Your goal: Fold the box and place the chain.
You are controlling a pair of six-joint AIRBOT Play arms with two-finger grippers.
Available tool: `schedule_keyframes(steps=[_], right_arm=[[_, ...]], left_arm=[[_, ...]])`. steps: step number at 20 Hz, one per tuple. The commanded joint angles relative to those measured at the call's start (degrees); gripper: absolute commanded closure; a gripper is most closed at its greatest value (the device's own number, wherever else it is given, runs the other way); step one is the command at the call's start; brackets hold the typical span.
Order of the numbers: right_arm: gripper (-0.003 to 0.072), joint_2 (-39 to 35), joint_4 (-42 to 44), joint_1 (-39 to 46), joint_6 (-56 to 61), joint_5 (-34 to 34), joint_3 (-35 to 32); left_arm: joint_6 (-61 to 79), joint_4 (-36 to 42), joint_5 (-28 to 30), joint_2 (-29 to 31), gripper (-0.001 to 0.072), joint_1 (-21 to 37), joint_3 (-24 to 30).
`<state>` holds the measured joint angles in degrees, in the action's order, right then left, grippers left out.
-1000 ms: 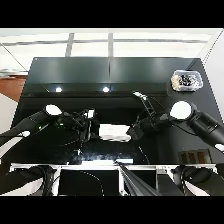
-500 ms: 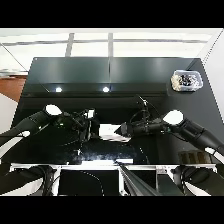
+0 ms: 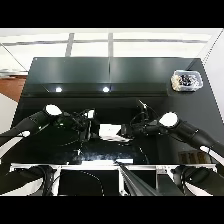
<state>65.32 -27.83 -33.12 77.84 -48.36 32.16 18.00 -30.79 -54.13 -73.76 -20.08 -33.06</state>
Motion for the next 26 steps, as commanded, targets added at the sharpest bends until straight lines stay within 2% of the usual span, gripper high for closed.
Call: schedule_keyframes(steps=[1,6,12,16,26], right_arm=[[0.0644,2.14,-1.25,-0.59,0.83,1.05,-0.28],[0.0644,2.32,-1.22,-0.57,0.74,1.86,-0.26],[0.0644,0.0,-0.96,-0.55,-0.72,-0.33,1.55],[0.0644,-0.66,4.5,-0.61,-2.4,-0.48,2.12],[0.0644,1.44,7.52,-7.74,-3.23,7.76,2.12]], left_arm=[[-0.24,0.11,0.0,-0.02,0.0224,0.0,-0.02],[-0.26,0.11,0.0,-0.02,0.0224,0.0,-0.02],[-0.26,0.13,0.0,-0.02,0.0224,0.0,-0.02],[-0.24,0.11,-0.02,-0.02,0.0224,0.0,-0.02],[-0.24,0.11,0.0,-0.02,0.0224,0.0,-0.02]])
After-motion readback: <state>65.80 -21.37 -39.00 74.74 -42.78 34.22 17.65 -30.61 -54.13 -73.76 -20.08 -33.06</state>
